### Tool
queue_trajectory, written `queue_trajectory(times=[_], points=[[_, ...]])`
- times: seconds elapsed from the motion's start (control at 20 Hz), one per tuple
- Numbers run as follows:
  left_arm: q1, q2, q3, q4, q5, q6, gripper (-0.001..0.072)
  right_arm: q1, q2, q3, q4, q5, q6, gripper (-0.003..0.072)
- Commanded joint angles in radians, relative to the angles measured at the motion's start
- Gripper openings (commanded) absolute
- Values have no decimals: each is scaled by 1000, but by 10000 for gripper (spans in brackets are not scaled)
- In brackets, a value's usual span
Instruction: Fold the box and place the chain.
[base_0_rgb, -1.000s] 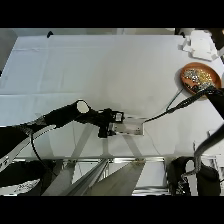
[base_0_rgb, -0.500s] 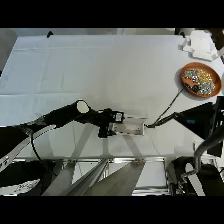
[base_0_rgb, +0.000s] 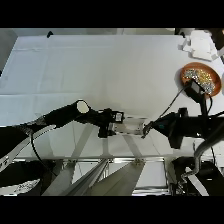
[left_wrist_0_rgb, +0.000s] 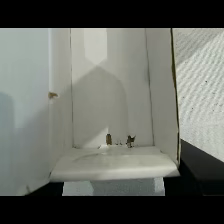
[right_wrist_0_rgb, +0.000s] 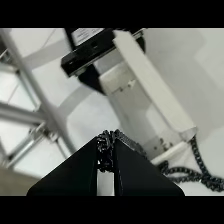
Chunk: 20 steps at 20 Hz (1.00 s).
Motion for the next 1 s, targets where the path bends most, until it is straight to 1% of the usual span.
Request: queue_trajectory(times=[0.0,0.1,0.2,0.3,0.4,0.5,0.7,0.85,0.9,0.95], points=[[0,0,0,0,0,0,335,68,-15,-84,-18,-241,51,12],[0,0,0,0,0,0,335,105,-45,-90,-11,-259,51,12],[0,0,0,0,0,0,335,168,-83,-122,-11,-291,51,12],[0,0,0,0,0,0,335,249,-138,-175,-16,-356,51,12],[0,0,0,0,0,0,335,312,-208,-202,-25,-446,79,12],[0,0,0,0,0,0,335,346,-273,-202,-27,-501,95,13],[0,0,0,0,0,0,335,388,-373,-202,-26,-571,114,13],[0,0,0,0,0,0,335,434,-422,-202,-14,-646,133,14],[0,0,0,0,0,0,335,450,-425,-202,-10,-667,133,20],[0,0,0,0,0,0,335,465,-425,-202,-5,-685,134,89]])
